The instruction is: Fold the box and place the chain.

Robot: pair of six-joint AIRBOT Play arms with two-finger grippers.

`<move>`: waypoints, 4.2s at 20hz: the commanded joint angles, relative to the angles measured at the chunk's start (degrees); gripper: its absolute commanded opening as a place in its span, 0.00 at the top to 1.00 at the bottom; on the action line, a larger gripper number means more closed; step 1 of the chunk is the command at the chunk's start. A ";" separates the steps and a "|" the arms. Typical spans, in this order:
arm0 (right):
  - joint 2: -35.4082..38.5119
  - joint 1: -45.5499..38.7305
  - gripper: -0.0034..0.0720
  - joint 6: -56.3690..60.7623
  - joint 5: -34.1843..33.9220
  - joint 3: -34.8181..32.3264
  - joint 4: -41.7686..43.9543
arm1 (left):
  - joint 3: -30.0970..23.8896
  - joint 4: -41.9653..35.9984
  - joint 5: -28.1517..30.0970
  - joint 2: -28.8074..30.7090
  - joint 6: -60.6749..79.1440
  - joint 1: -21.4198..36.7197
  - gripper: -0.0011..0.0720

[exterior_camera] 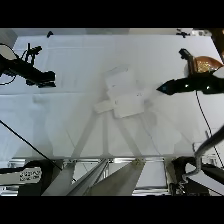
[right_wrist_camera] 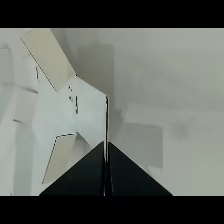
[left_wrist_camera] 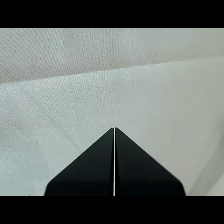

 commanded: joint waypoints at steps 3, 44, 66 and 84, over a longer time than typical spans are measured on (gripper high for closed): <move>12.68 5.35 0.94 -7.52 -14.10 -17.09 5.53 | -0.02 0.00 0.02 0.04 0.02 -0.02 0.97; 20.44 5.92 0.94 -12.39 -23.96 -29.24 13.33 | -0.02 -39.76 -0.68 -12.11 52.74 -23.19 0.03; 20.44 5.92 0.94 -11.93 -20.96 -29.20 13.84 | -0.02 -33.11 4.50 -14.67 59.14 -28.83 0.98; 43.82 -1.97 0.40 10.32 -7.50 -23.21 -5.31 | -0.02 -20.35 2.36 10.05 50.64 -39.08 0.99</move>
